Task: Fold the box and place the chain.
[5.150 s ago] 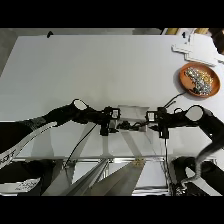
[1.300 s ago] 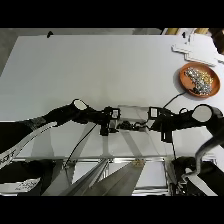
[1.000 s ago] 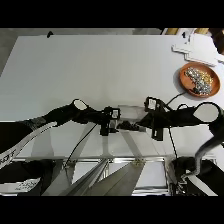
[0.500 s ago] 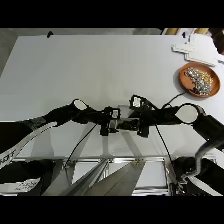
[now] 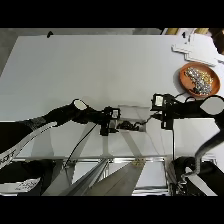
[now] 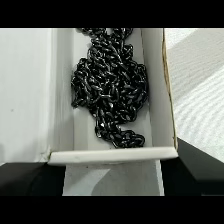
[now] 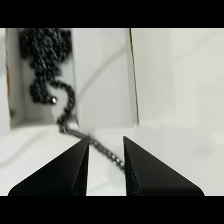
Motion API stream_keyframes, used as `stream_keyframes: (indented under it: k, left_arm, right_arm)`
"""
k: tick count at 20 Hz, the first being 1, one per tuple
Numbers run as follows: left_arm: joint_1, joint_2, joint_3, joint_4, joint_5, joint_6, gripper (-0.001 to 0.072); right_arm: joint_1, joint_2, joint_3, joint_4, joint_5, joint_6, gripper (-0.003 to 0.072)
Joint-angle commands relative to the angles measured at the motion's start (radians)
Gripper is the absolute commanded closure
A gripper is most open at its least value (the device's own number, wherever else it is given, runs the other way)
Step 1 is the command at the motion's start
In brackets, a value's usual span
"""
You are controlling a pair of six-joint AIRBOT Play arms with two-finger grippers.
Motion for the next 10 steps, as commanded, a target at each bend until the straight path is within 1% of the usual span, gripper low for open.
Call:
stream_keyframes:
  k: [1, 2, 3, 5, 7, 10]
  left_arm:
    - [0.0, 0.0, 0.001, 0.0, 0.0, 0.0, 0.054]
    - [0.0, 0.0, 0.001, 0.0, 0.0, 0.0, 0.054]
    - [0.0, 0.0, 0.001, 0.0, 0.0, 0.0, 0.054]
    - [0.0, 0.0, 0.001, 0.0, 0.0, 0.0, 0.054]
    - [0.0, 0.0, 0.001, 0.0, 0.0, 0.0, 0.054]
    - [0.0, 0.0, 0.001, 0.0, 0.0, 0.0, 0.054]
  right_arm:
    - [-0.068, -0.074, 0.001, -0.028, 0.013, -0.1, 0.0441]
    - [-0.068, -0.116, 0.001, -0.028, 0.012, -0.103, 0.0392]
    - [-0.068, -0.155, 0.001, -0.031, 0.013, -0.103, 0.0373]
    - [-0.06, -0.228, 0.001, -0.041, 0.012, -0.109, 0.0364]
    - [-0.03, -0.282, 0.001, -0.04, 0.007, -0.168, 0.0365]
    - [0.013, -0.347, 0.0, -0.04, -0.038, -0.198, 0.0365]
